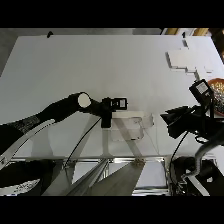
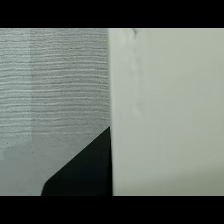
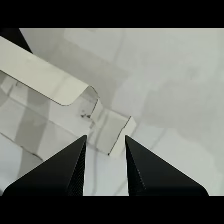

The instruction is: Fold the box and place the chain.

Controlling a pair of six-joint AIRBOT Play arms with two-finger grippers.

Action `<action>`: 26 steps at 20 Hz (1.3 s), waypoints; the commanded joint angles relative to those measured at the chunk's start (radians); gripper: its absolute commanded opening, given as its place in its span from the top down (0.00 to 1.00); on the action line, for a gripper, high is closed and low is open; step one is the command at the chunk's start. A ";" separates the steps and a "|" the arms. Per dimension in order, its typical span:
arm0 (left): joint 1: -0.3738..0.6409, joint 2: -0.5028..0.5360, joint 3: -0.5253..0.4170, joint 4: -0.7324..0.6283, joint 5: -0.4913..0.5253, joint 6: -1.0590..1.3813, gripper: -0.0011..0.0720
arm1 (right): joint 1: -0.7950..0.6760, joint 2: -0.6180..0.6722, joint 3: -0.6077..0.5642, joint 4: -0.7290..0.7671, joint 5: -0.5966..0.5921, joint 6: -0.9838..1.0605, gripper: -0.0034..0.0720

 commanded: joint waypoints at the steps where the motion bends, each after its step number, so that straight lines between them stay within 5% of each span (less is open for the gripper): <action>1: -0.001 -0.001 -0.001 0.000 0.000 -0.001 0.97 | 0.000 0.001 0.001 0.000 0.000 0.000 0.59; 7: -0.001 -0.001 -0.001 0.000 0.000 -0.003 0.97 | 0.000 0.001 0.001 0.000 0.007 -0.033 0.62; 8: -0.001 -0.001 -0.001 0.000 0.000 -0.003 0.97 | 0.000 0.000 0.001 0.000 0.029 -0.096 0.78; 11: -0.001 -0.001 -0.001 0.000 0.000 -0.003 0.97 | 0.000 0.000 0.000 0.017 0.115 -0.262 0.93; 16: -0.001 -0.001 -0.001 0.000 0.000 -0.003 0.97 | 0.001 -0.077 -0.087 0.240 0.130 -0.606 0.93; 23: -0.001 -0.001 -0.001 0.000 0.000 -0.003 0.97 | 0.001 -0.335 -0.156 0.257 0.144 -1.161 0.92; 26: -0.001 -0.001 -0.001 0.000 0.000 -0.003 0.97 | 0.069 -0.344 -0.174 0.269 -0.035 -1.195 0.27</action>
